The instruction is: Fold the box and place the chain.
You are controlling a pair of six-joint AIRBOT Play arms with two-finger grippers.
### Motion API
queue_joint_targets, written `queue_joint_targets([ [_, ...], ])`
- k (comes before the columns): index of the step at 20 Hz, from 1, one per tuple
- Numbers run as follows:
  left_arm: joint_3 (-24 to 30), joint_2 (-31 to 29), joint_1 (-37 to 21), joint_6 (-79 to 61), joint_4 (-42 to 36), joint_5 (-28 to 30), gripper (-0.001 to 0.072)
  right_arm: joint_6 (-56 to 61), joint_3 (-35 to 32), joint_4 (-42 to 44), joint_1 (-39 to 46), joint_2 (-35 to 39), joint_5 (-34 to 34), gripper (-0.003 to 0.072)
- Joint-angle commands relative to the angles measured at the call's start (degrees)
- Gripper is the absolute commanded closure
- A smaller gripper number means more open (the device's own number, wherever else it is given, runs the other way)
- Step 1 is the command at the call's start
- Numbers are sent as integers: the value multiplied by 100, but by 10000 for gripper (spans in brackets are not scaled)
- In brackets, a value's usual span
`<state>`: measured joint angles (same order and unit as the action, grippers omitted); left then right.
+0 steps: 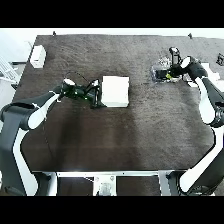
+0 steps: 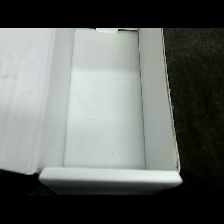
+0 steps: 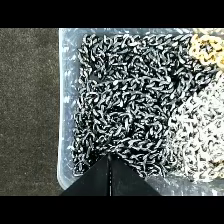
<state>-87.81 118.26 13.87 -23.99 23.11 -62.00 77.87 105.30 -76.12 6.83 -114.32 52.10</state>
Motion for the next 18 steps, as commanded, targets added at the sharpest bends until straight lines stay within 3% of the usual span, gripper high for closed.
queue_joint_targets([
  [1,0,-4,0,-2,0,2,476,192,256,9,-7,0,31,672],
  [3,0,-4,0,-2,0,2,476,205,481,7,-35,2,315,669],
  [4,0,-4,0,-2,0,2,476,205,522,9,-42,0,428,535],
  [5,0,-4,0,-2,0,2,476,205,522,11,-46,0,450,332],
  [18,0,-4,0,-2,0,2,476,205,511,4,-74,-356,586,336],
])
